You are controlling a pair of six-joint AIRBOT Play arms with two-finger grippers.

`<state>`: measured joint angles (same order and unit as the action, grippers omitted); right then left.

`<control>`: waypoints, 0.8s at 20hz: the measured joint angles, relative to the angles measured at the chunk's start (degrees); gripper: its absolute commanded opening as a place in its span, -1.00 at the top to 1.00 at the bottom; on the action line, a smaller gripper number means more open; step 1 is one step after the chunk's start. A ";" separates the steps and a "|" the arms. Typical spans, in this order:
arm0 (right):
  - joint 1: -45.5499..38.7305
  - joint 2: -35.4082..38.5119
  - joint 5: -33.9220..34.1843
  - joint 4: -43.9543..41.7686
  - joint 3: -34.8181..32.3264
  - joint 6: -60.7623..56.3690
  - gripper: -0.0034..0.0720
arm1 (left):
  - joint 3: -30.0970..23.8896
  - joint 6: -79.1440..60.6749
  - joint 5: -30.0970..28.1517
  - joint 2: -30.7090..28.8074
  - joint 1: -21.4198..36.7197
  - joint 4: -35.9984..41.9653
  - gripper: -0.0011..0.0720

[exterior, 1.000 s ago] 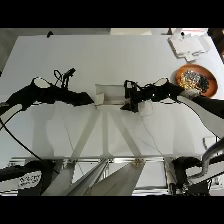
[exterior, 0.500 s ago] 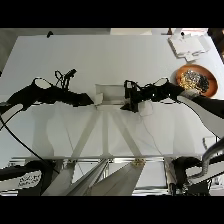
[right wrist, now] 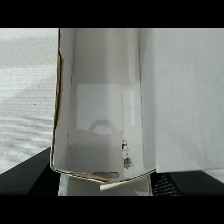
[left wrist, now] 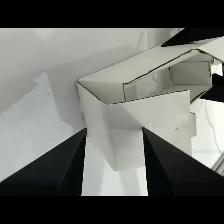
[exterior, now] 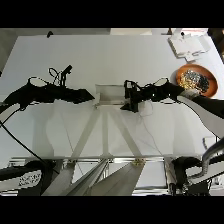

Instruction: Fold the box and place the chain.

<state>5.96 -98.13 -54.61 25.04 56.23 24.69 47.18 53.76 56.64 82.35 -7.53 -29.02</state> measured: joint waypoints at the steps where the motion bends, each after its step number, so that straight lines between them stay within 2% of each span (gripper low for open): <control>1: 0.00 0.00 0.00 0.00 0.00 0.02 -0.30 | 0.00 -0.39 -0.24 0.02 -0.44 0.22 -0.10; 5: 0.00 0.02 0.00 0.00 0.00 0.02 -0.30 | 0.00 -1.18 -1.31 0.04 -2.32 1.49 -0.09; 7: 0.00 0.00 0.00 0.00 0.00 0.00 -0.30 | 0.00 -1.29 -1.64 0.04 -2.80 2.27 0.07; 8: 0.00 0.00 0.00 0.00 0.00 0.00 -0.30 | 0.00 -1.31 -1.90 0.04 -2.91 2.54 0.08; 12: 0.00 0.00 0.00 0.00 0.00 0.00 -0.30 | 0.00 -1.44 -3.87 0.04 -3.19 2.80 0.08; 16: 0.00 0.02 0.00 0.00 0.00 0.02 -0.30 | 0.00 -1.49 -5.35 0.04 -3.34 -0.11 0.03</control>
